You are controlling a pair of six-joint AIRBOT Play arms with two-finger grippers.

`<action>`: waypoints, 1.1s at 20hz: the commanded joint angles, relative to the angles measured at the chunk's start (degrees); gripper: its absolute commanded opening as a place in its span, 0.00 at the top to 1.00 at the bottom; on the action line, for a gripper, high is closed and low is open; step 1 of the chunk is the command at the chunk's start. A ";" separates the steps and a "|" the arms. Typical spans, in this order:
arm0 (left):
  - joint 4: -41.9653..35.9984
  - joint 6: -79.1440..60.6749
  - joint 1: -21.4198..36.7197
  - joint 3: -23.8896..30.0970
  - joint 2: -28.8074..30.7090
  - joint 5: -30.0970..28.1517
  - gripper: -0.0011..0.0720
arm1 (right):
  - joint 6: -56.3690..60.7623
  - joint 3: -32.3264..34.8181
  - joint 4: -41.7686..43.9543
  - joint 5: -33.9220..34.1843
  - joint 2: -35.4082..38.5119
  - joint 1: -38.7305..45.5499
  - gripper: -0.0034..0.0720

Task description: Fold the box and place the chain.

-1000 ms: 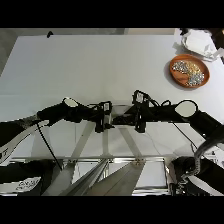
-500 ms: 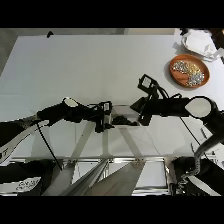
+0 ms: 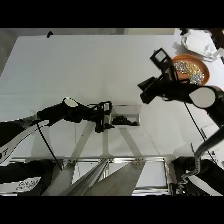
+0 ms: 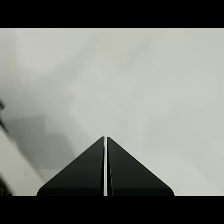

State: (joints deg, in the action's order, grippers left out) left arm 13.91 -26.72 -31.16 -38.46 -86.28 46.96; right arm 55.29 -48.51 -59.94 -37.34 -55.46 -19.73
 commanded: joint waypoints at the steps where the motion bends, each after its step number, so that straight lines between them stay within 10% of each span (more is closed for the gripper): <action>1: 0.02 -0.02 0.00 0.00 0.00 0.00 0.54 | 6.10 -8.31 1.66 -9.01 -7.32 7.08 0.93; 9: 0.02 -0.02 0.00 0.00 0.00 0.02 0.54 | -6.38 -15.98 2.16 -29.20 -25.86 10.19 0.93; 12: 0.02 -0.02 0.00 0.00 0.00 0.00 0.54 | -11.39 -15.93 6.56 -33.73 -30.62 8.83 0.74; 22: 0.00 -0.02 0.00 0.00 0.00 0.00 0.54 | -27.45 -13.97 18.53 -44.70 -29.86 7.34 0.69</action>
